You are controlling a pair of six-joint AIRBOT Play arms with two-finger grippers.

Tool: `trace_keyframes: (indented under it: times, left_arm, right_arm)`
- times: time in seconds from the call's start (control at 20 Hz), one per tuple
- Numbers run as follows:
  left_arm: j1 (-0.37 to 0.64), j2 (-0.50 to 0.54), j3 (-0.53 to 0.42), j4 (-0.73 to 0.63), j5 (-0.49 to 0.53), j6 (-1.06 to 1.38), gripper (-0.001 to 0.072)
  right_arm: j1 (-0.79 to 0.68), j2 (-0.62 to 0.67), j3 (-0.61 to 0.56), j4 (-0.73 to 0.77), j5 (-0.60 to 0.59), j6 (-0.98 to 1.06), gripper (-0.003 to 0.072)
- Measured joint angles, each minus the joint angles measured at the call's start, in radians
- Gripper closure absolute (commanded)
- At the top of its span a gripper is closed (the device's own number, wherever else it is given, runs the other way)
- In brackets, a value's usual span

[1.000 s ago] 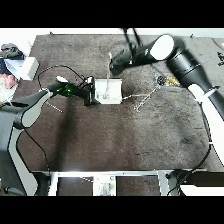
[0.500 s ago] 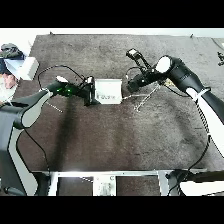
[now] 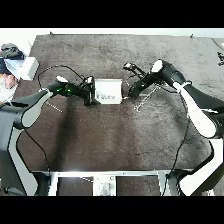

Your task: Fold the box and place the chain.

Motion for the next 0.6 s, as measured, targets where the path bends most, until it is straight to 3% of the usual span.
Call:
trace_keyframes:
  times: [0.35, 0.4, 0.5, 0.6]
  left_arm:
    - [0.0, 0.0, 0.0, 0.0, 0.0, 0.0, 0.0175]
    - [0.0, 0.0, 0.0, 0.0, 0.0, 0.0, 0.0175]
    - [0.0, 0.0, 0.0, -0.001, 0.0, 0.0, 0.0175]
    - [0.0, 0.0, 0.0, 0.0, 0.0, 0.0, 0.0176]
  right_arm:
    - [0.005, -0.077, 0.039, -0.009, 0.037, -0.117, 0.0404]
    - [0.006, -0.085, 0.04, -0.016, 0.037, -0.124, 0.0513]
    - [0.006, -0.091, 0.042, -0.024, 0.037, -0.135, 0.0567]
    - [0.011, -0.095, 0.043, -0.036, 0.037, -0.161, 0.0699]
